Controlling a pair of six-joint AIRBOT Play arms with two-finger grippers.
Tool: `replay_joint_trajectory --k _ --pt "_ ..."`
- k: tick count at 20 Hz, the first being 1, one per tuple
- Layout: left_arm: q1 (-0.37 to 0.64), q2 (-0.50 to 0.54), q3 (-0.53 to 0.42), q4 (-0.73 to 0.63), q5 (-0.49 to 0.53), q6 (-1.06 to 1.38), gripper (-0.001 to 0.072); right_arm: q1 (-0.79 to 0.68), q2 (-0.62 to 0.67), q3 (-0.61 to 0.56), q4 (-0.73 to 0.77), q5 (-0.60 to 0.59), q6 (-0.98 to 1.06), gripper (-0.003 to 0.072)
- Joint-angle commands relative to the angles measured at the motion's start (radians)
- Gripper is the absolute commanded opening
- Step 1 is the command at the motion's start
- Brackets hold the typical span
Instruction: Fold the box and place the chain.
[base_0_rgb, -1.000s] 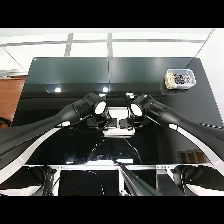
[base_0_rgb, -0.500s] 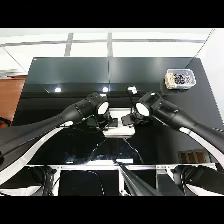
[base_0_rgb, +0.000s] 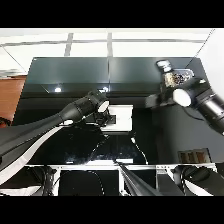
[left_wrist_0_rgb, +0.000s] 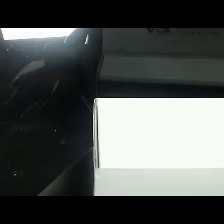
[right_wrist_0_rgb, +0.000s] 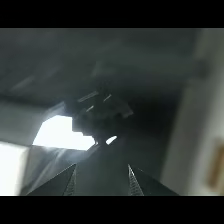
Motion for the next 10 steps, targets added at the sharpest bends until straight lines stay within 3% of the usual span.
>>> replay_joint_trajectory --k 1,3,4,5,7,10 --pt "0.0 0.001 0.002 -0.012 0.03 -0.001 0.0027 -0.187 0.022 0.0 -0.18 -0.183 -0.018 0.0378" --pt "0.0 0.0 0.002 -0.011 0.026 0.002 0.0027 -0.311 0.002 -0.007 -0.174 -0.386 -0.007 0.0385" --pt "0.0 0.0 0.002 -0.007 0.023 0.002 0.0027 -0.364 -0.026 -0.007 -0.155 -0.449 -0.007 0.0628" --pt "0.0 0.0 0.001 -0.004 0.022 0.003 0.0027 -0.414 -0.071 -0.004 -0.108 -0.488 -0.007 0.0696" --pt "0.0 -0.002 0.001 -0.005 0.022 0.006 0.0027 -0.503 -0.189 0.057 0.103 -0.467 -0.006 0.0696" --pt "0.002 -0.002 0.001 -0.005 0.024 0.005 0.0027 -0.613 -0.38 0.242 0.43 -0.421 0.029 0.0694"
